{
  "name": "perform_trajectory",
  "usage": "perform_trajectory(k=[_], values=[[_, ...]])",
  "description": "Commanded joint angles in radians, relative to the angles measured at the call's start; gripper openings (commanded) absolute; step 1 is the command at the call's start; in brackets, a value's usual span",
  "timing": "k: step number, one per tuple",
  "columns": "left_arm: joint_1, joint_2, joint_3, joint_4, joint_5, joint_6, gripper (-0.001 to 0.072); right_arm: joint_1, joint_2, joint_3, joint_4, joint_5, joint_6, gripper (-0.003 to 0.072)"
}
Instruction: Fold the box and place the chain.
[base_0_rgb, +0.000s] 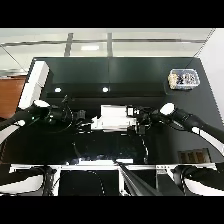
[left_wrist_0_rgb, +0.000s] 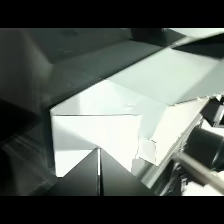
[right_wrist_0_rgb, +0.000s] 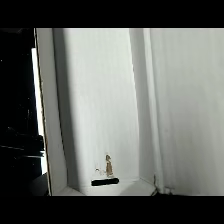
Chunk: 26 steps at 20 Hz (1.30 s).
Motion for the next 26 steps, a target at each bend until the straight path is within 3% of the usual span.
perform_trajectory(k=[1,7,14,16,19,26], values=[[0.026,0.005,0.049,0.145,-0.045,-0.017,0.0020,0.000,-0.001,0.000,0.000,0.000,0.000,0.0409],[0.085,0.030,0.052,0.333,0.006,-0.154,0.0019,0.000,-0.001,0.000,0.000,0.000,0.000,0.0409],[-0.063,-0.010,0.044,0.283,0.090,-0.178,0.0019,0.000,-0.001,0.000,0.000,0.000,0.000,0.0408],[-0.095,-0.010,0.044,0.215,0.109,-0.148,0.0021,0.000,-0.001,0.000,0.000,0.000,0.000,0.0408],[-0.088,-0.009,0.045,0.113,0.108,-0.041,0.0021,0.000,-0.001,0.000,0.000,0.000,0.000,0.0409],[-0.084,-0.009,0.045,0.045,0.052,0.094,0.0022,0.000,-0.001,0.000,0.000,0.000,0.000,0.0409]])
